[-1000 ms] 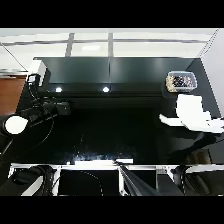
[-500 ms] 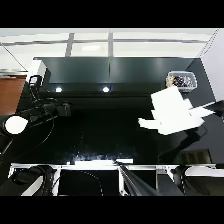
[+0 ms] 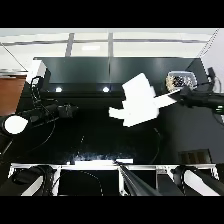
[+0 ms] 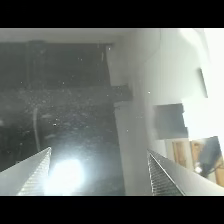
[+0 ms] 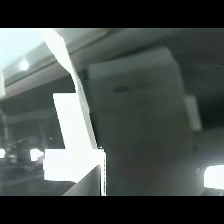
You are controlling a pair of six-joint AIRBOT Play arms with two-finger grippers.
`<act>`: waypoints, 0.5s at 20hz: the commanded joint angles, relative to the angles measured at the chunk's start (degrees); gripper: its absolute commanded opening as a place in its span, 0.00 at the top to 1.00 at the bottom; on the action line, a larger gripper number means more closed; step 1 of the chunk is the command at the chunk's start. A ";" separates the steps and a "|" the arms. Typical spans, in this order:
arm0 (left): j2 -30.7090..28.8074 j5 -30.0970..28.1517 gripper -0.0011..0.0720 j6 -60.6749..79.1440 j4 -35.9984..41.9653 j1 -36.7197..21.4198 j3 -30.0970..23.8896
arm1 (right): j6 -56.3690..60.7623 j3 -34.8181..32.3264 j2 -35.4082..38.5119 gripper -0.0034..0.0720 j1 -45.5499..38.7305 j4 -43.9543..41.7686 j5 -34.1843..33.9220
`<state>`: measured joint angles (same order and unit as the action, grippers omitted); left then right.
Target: Fold the box and place the chain.
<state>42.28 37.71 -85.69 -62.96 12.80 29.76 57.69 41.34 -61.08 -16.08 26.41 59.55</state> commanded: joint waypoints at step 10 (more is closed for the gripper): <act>8.00 4.59 0.02 0.76 8.92 0.07 0.13 | -9.55 -20.41 16.20 0.93 37.09 -2.38 -40.81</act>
<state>46.63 41.23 -85.49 -58.15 12.84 29.78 49.54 24.21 -46.11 14.22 24.16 27.79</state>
